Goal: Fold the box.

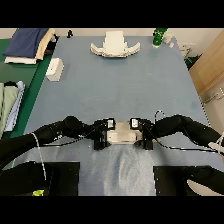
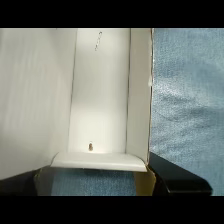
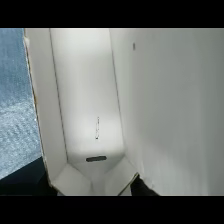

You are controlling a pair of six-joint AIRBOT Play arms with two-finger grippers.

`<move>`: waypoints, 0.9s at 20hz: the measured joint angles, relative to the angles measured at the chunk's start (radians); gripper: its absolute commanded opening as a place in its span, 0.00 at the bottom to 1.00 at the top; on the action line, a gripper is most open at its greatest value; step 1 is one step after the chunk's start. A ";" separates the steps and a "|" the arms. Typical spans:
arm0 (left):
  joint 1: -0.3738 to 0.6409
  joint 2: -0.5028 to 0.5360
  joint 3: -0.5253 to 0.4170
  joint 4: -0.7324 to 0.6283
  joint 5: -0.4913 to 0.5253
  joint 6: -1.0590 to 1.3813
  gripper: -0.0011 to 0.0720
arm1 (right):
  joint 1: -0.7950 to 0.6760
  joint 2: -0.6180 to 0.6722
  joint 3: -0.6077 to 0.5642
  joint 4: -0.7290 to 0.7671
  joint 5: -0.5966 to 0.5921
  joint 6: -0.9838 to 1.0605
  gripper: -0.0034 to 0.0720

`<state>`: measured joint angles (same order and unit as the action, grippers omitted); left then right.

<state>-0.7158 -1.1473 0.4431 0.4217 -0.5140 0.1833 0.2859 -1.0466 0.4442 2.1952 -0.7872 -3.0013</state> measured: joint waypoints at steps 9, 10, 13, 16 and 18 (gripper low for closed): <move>0.000 0.001 0.000 0.023 -0.001 -0.023 0.62 | 0.000 0.000 0.000 0.000 0.000 0.000 0.68; 0.000 0.001 0.000 0.023 -0.001 -0.023 0.62 | 0.000 0.000 0.000 0.000 0.000 0.000 0.68; 0.000 0.001 0.000 0.024 -0.001 -0.023 0.62 | 0.000 0.000 0.000 0.001 0.000 0.000 0.68; 0.000 0.001 0.000 0.026 -0.001 -0.024 0.62 | 0.000 0.000 0.000 0.002 0.000 0.000 0.71; 0.000 0.001 0.000 0.027 -0.001 -0.024 0.62 | 0.000 0.000 0.000 0.002 -0.008 0.000 0.99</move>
<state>-0.7158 -1.1465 0.4435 0.4484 -0.5152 0.1593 0.2859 -1.0462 0.4438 2.1967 -0.7948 -3.0016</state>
